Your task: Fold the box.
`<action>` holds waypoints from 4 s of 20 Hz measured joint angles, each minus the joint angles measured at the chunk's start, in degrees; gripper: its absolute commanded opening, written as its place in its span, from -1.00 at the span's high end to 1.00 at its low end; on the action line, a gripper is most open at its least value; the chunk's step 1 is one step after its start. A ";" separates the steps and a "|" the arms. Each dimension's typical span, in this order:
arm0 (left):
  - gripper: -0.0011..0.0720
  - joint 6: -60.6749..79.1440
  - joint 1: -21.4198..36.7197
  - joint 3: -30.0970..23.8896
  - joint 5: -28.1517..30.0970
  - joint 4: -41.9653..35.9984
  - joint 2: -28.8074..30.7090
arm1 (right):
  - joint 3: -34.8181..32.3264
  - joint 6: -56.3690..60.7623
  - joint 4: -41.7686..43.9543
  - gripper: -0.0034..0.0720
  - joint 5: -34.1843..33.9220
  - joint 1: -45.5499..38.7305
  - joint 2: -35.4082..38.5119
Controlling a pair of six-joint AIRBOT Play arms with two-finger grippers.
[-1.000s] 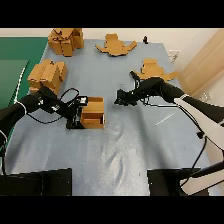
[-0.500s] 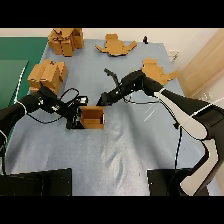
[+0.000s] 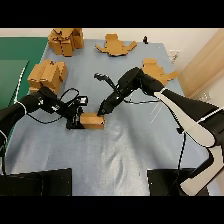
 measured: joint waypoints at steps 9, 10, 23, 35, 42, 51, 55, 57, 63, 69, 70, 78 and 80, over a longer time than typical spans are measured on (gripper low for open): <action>0.35 -1.07 0.00 0.00 -0.09 0.00 0.00 | -15.34 -15.96 7.19 0.89 19.30 1.79 9.92; 0.35 -1.20 0.00 0.00 -0.11 0.00 0.00 | -16.33 -18.45 8.11 0.89 20.46 2.27 10.40; 0.35 -1.46 0.00 0.00 -0.13 0.02 0.02 | -24.48 -33.68 23.37 0.70 28.44 1.79 12.11; 0.35 -1.51 0.00 0.00 -0.07 0.00 0.00 | -19.67 -34.86 8.46 0.24 23.78 3.15 12.35; 0.35 -1.49 0.00 0.00 -0.11 0.00 0.00 | -17.27 -34.95 0.02 -0.45 22.93 6.47 12.35; 0.35 -1.51 0.00 0.00 -0.15 0.00 0.02 | -16.28 -34.38 -3.34 0.13 24.41 9.03 12.35; 0.35 -1.51 0.00 0.02 -0.15 0.00 0.02 | -16.26 -33.97 -3.89 0.13 24.79 9.16 12.22; 0.35 -1.51 0.00 0.00 -0.15 -0.02 0.00 | -16.26 -33.00 -5.16 0.14 25.40 9.16 11.78; 0.35 -1.66 0.00 0.02 -0.15 -0.04 0.00 | -16.17 -29.90 -7.30 0.57 26.80 9.40 10.75; 0.35 -1.68 0.02 0.04 -0.13 -0.07 0.02 | -15.76 -29.38 -7.78 0.76 27.61 9.51 10.71; 0.35 -1.66 0.13 0.04 -0.15 -0.09 0.02 | -15.47 -29.33 -7.91 0.76 27.58 9.53 10.75; 0.35 -1.49 0.07 0.04 -0.15 -0.02 0.02 | -13.77 -29.20 -8.04 0.84 27.50 9.44 10.91; 0.35 -1.49 0.07 0.04 -0.15 -0.02 0.02 | -13.70 -29.22 -8.02 0.84 27.26 9.44 10.80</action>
